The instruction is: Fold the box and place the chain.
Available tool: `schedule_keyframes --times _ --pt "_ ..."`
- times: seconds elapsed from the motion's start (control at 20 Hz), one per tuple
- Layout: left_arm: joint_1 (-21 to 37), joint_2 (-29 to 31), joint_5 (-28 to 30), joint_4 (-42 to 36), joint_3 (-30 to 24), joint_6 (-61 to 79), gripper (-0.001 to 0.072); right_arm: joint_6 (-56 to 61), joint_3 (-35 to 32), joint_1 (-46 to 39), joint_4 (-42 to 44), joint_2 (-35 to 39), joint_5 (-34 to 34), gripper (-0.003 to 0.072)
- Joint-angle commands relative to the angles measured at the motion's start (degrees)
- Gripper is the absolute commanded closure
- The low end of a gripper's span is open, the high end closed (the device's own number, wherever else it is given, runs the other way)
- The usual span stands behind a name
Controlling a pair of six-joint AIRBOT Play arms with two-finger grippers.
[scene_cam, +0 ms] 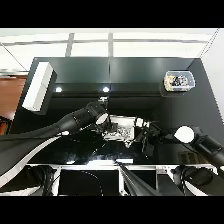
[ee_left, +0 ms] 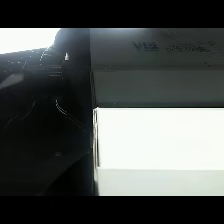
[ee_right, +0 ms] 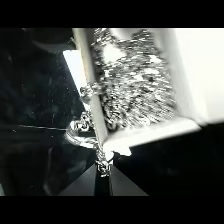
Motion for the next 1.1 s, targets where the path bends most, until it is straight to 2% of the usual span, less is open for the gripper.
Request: schedule_keyframes --times 0.0,0.1,0.2,0.3,0.45,0.75,0.9,1.05 --pt "0.02 0.00 0.00 -0.07 -0.02 0.02 0.0680 20.46 7.23 0.00 -9.88 5.27 10.14 0.0677" --pt "0.02 0.00 0.00 -0.07 -0.02 0.02 0.0681 27.15 13.05 -0.02 -10.47 6.40 13.88 0.0678" --pt "0.02 0.00 0.00 -0.17 -0.02 0.02 0.0681 38.66 18.88 -1.88 -11.28 6.21 17.75 0.0678" --pt "0.02 0.00 0.02 -0.20 -0.02 0.02 0.0681 42.25 23.87 -5.07 -9.64 6.23 22.03 0.0678" --pt "0.02 0.00 0.02 -0.17 -0.02 0.02 0.0680 42.62 27.56 -9.55 -2.97 6.23 23.26 0.0678" --pt "0.02 0.00 0.04 -0.17 -0.02 0.02 0.0681 41.90 27.76 -11.39 6.60 6.16 17.68 0.0678" --pt "0.02 0.00 0.04 -0.17 -0.02 0.02 0.0681 42.23 26.75 -11.30 3.80 5.60 17.14 0.0678" --pt "0.02 0.00 0.02 -0.17 -0.02 0.02 0.0681 42.27 22.21 -9.66 5.68 3.82 16.85 0.0677"
